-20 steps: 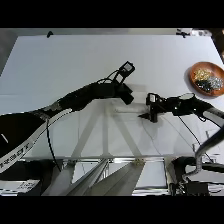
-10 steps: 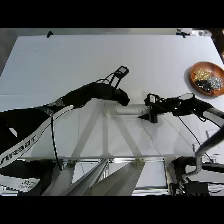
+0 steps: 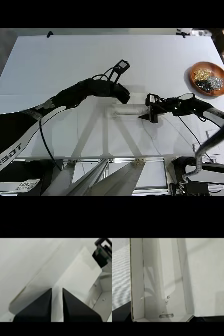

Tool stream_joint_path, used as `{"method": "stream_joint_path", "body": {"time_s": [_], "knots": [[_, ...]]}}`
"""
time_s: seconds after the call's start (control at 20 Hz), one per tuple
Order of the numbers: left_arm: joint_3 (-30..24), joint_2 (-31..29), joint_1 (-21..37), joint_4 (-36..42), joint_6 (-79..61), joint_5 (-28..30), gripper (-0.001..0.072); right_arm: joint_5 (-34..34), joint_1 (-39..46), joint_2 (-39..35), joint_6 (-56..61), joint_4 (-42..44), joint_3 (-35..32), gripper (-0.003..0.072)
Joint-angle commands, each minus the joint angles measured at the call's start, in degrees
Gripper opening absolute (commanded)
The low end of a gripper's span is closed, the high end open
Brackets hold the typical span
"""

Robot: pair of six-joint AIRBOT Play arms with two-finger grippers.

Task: Fold the box and place the chain.

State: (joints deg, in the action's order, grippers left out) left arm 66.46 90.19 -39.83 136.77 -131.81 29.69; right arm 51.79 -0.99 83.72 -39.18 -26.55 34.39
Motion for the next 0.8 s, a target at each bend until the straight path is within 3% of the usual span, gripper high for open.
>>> {"method": "stream_joint_path", "body": {"time_s": [0.0,0.1,0.15,0.35,0.5,0.75], "knots": [[0.07,-4.44,0.04,-2.56,-0.83,-1.95,0.0158,0.24,0.00,-0.04,-0.13,-0.04,0.02,0.0438],[0.07,-7.37,0.07,-8.33,-0.76,0.11,0.0109,0.24,0.00,-0.04,-0.13,-0.04,0.02,0.0438],[0.07,-9.01,0.07,-12.87,-0.44,2.34,0.0026,0.24,0.00,-0.04,-0.13,-0.04,0.02,0.0438],[0.04,-13.60,0.74,-29.57,3.37,17.14,0.0010,0.24,0.00,-0.04,-0.13,-0.04,0.02,0.0438],[-0.68,-13.55,2.03,-30.51,3.06,25.29,0.0009,0.24,0.00,-0.04,-0.13,-0.02,0.02,0.0438],[-6.29,-13.53,2.10,-24.00,-10.23,25.29,0.0008,0.24,0.00,-0.04,-0.13,-0.07,0.02,0.0438]]}}
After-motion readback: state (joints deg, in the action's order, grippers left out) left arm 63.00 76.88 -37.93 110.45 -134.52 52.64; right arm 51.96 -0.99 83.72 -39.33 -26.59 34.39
